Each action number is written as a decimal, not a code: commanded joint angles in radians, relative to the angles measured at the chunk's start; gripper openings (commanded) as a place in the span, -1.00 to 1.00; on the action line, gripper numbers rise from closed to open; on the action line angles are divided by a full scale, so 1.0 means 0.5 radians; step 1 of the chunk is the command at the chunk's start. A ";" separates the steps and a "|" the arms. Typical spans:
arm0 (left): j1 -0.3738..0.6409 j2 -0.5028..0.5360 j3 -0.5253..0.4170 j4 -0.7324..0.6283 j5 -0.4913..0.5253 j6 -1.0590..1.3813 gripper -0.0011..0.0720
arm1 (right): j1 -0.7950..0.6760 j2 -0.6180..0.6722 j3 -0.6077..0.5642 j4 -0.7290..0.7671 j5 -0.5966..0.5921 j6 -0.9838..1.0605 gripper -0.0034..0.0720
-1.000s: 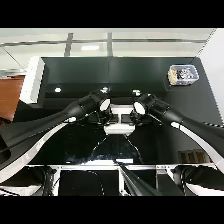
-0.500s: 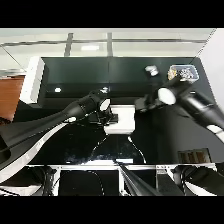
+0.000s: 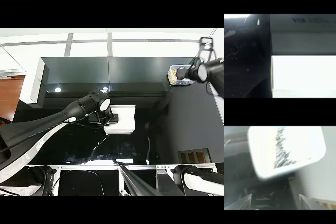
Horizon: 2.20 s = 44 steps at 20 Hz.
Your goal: Fold the box and place the chain.
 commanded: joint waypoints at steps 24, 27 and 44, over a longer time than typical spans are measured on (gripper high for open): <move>0.002 0.000 0.001 -0.003 -0.021 0.000 -0.90 | -0.447 -1.449 1.653 0.561 0.764 -0.074 -0.87; 0.002 0.000 0.001 -0.003 -0.020 0.000 -0.90 | -0.447 -1.221 1.653 0.555 0.714 -0.330 -0.88; 0.002 0.000 0.001 -0.002 -0.019 0.000 -0.90 | -0.316 0.860 0.903 1.637 1.036 -1.112 -0.88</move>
